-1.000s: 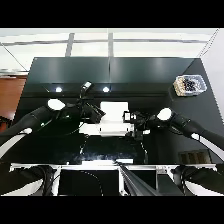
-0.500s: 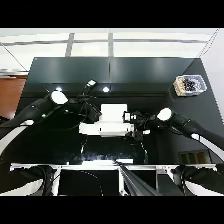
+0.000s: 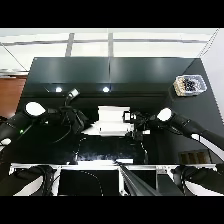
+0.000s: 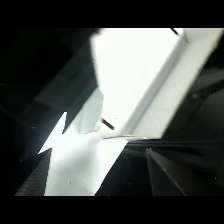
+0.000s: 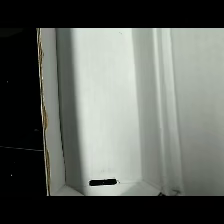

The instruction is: Fold the box and place the chain.

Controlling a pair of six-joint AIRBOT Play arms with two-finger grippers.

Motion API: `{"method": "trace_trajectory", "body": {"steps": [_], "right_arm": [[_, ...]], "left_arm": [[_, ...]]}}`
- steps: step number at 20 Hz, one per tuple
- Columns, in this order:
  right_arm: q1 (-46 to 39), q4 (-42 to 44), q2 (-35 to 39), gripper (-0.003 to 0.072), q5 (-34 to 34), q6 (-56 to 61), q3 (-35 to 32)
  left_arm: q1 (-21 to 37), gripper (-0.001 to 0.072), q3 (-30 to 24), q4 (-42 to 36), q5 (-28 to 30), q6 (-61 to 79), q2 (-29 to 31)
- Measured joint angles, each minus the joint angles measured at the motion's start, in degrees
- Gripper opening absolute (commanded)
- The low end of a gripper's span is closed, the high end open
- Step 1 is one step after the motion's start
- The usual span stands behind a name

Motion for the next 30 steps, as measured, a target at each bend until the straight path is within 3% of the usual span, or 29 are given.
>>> {"method": "trace_trajectory", "body": {"steps": [5,10,12,14,16,17,22,25,30], "right_arm": [[0.0,0.0,0.0,0.0495,-0.07,0.04,0.0],[0.0,0.0,0.0,0.0496,-0.13,0.07,0.0],[0.0,0.02,0.0,0.0495,-0.15,0.04,0.0],[0.0,0.0,0.0,0.0496,-0.17,0.04,0.0],[0.0,0.0,0.0,0.0496,-0.17,0.04,0.0],[0.0,0.02,0.0,0.0496,-0.17,0.07,0.0],[0.0,0.0,0.0,0.0495,-0.17,0.07,0.0],[0.0,0.0,0.0,0.0496,-0.2,0.07,0.0],[0.0,0.0,0.0,0.0495,-0.2,0.07,0.0]], "left_arm": [[-4.61,0.0692,-1.6,-0.04,1.6,15.61,0.72],[-8.83,0.0673,-1.92,3.61,5.77,20.68,-0.46],[-9.68,0.0568,-1.92,4.11,8.09,21.33,-1.14],[-10.12,0.0538,-1.79,4.48,9.11,21.73,-1.95],[-10.4,0.0329,-1.55,4.55,9.77,21.97,-2.71],[-10.47,0.0267,-1.4,4.52,9.92,22.14,-3.02],[-11.69,0.0265,-1.05,2.91,10.23,22.23,-3.63],[-13.16,0.0161,-1.01,2.49,10.95,22.32,-3.8],[-15.13,0.0161,-0.98,1.38,13.94,22.34,-5.16]]}}
